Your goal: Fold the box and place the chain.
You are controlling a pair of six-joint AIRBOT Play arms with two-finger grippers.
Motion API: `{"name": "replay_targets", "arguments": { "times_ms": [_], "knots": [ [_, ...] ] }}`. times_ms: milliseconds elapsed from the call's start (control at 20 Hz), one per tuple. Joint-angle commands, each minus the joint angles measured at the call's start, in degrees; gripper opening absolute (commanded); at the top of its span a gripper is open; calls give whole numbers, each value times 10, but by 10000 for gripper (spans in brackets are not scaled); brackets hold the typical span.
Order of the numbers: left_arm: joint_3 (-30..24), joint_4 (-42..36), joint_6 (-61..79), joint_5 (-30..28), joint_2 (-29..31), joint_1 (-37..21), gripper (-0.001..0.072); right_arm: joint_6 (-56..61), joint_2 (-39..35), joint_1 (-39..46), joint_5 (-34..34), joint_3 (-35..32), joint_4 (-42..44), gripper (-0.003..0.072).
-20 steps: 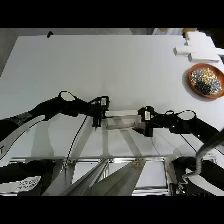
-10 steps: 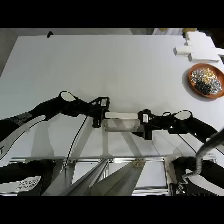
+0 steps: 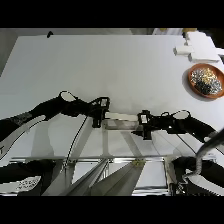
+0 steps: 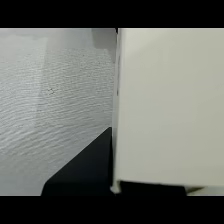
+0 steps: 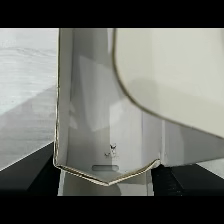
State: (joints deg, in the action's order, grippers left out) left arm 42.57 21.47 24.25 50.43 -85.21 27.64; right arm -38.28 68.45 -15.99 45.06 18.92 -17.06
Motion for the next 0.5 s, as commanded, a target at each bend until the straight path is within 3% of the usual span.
{"name": "replay_targets", "arguments": {
  "times_ms": [0,150,450],
  "knots": [
    [0,0,0,-2,0,0,11,-8,1,-1,-7,1,8,398],
    [0,0,0,-2,0,0,11,-8,1,-1,-10,1,8,317],
    [0,0,0,-2,0,0,11,-8,1,-1,-11,0,8,320]
  ]
}}
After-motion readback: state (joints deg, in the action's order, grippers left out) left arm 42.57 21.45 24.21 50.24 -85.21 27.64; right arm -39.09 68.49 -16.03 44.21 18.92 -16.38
